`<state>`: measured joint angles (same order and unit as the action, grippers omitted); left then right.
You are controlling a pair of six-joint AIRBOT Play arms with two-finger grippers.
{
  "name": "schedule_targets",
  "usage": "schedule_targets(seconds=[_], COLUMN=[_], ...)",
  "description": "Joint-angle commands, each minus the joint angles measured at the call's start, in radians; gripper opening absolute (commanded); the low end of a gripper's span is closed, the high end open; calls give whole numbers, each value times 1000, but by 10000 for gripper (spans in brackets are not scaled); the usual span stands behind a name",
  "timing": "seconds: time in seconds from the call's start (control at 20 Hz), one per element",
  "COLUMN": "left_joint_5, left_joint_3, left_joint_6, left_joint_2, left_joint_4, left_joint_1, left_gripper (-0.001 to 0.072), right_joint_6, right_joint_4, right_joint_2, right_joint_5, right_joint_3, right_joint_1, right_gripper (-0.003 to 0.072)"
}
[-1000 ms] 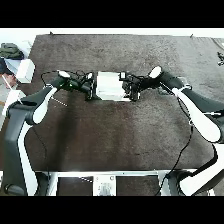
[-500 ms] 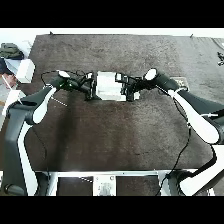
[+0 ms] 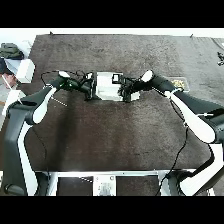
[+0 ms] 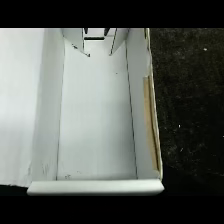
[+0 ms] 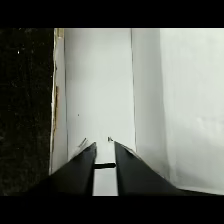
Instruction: Fold the box and place the chain.
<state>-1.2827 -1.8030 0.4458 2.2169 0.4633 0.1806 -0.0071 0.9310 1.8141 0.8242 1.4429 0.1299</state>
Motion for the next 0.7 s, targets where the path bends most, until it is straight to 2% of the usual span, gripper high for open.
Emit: schedule_targets(seconds=[0.0, 0.1, 0.15, 0.2, 0.25, 0.4, 0.45, 0.5, 0.55, 0.65], left_joint_5=[0, 0, 0, 0, 0, 0, 0, 0, 0, 0], left_joint_3=[0, 0, 0, 0, 0, 0, 0, 0, 0, 0], left_joint_6=[0, 0, 0, 0, 0, 0, 0, 0, 0, 0], left_joint_2=[0, 0, 0, 0, 0, 0, 0, 0, 0, 0], left_joint_4=[0, 0, 0, 0, 0, 0, 0, 0, 0, 0], left_joint_1=[0, 0, 0, 0, 0, 0, 0, 0, 0, 0], left_gripper=[273, 273, 273, 273, 273, 273, 273, 272, 272, 273], right_joint_6=[-4, -33, -35, -33, -33, -33, -33, -34, -34, -34], right_joint_4=[0, -1, 0, 0, 0, 0, 0, 0, 0, 0], right_joint_2=[7, 7, 7, 7, 6, 6, 6, 6, 6, 6], right_joint_5=[-2, -3, -6, -6, -7, -10, -10, -10, -10, -10], right_joint_3=[0, 0, 0, 0, 0, 0, 0, 0, 1, 1], right_joint_1=[1, 1, 0, -2, -5, -11, -11, -11, -11, -11], right_gripper=[298, 315, 505, 532, 490, 490, 502, 569, 594, 595])
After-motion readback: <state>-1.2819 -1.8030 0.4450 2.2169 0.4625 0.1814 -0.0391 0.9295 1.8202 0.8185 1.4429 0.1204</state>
